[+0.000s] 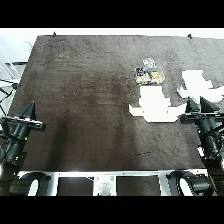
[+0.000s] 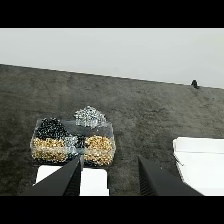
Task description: Fold the box and place the chain.
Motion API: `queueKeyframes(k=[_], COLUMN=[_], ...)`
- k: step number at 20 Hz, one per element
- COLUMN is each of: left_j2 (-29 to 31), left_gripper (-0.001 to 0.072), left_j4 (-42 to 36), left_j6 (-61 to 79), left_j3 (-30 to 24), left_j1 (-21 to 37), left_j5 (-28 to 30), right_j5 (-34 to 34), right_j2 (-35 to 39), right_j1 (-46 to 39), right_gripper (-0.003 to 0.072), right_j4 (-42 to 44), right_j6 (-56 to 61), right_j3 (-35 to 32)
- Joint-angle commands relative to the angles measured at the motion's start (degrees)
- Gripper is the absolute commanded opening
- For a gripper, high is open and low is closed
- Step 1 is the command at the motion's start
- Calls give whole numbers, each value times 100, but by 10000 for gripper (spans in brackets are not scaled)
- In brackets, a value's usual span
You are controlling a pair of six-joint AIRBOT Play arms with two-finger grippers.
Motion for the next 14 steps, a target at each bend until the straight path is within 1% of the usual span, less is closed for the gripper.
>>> queueKeyframes(k=[1,7,8,10,12,14], left_j2=[2,2,2,2,2,2], left_gripper=[18,18,18,18,18,18], left_j4=[2,2,2,2,2,2], left_j6=[0,0,0,0,0,0], left_j3=[2,2,2,2,2,2], left_j1=[-2,-2,-2,-2,-2,-2], left_j5=[0,0,2,-2,-4,2], right_j5=[0,0,50,127,76,57], right_j2=[2,2,2,-35,-304,-968], right_j1=[4,4,9,-4,-28,-243], right_gripper=[396,395,395,395,395,395], right_j4=[2,4,70,-20,-20,-15], right_j6=[2,11,177,155,155,162], right_j3=[-4,-2,0,37,205,581])
